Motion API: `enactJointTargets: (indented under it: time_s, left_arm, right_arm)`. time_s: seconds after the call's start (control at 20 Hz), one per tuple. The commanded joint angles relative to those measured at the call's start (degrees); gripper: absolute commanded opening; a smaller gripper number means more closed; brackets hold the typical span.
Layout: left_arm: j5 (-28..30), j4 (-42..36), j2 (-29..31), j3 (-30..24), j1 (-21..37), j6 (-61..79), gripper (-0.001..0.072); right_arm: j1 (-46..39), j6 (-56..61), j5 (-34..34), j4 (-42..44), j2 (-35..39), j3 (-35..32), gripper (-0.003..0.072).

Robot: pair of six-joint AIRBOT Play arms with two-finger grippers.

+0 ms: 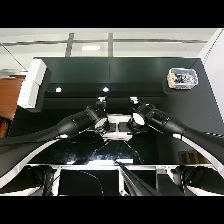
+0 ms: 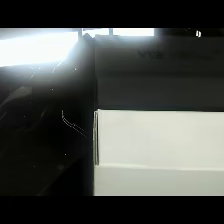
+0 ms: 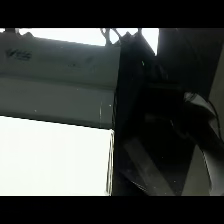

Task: Fold the box and place the chain.

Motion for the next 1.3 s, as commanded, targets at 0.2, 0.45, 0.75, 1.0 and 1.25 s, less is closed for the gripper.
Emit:
enactJointTargets:
  time_s: [0.2, 0.45, 0.75, 1.0, 1.25]
  left_arm:
    - [0.0, 0.0, 0.0, 0.0, 0.0, 0.1, 0.0031]
    - [0.1, 0.0, 0.0, 0.0, 0.0, 0.1, 0.0032]
    - [0.1, 0.0, 0.0, 0.0, 0.0, 0.1, 0.0032]
    - [0.1, 0.0, 0.0, 0.0, 0.0, 0.1, 0.0032]
    - [0.0, 0.0, 0.0, 0.0, 0.0, 0.1, 0.0031]
  right_arm:
    - [0.1, -0.2, -1.2, 0.3, -0.2, 0.0, 0.0055]
    - [0.1, 0.0, -1.2, 0.3, -0.2, 0.0, 0.0122]
    - [0.1, 0.2, -1.6, 0.3, -0.2, 0.0, 0.0058]
    - [0.1, 0.2, -1.4, 0.3, 0.2, 0.0, 0.0274]
    - [0.1, -0.4, -0.2, -0.2, 3.2, 0.0, 0.0274]
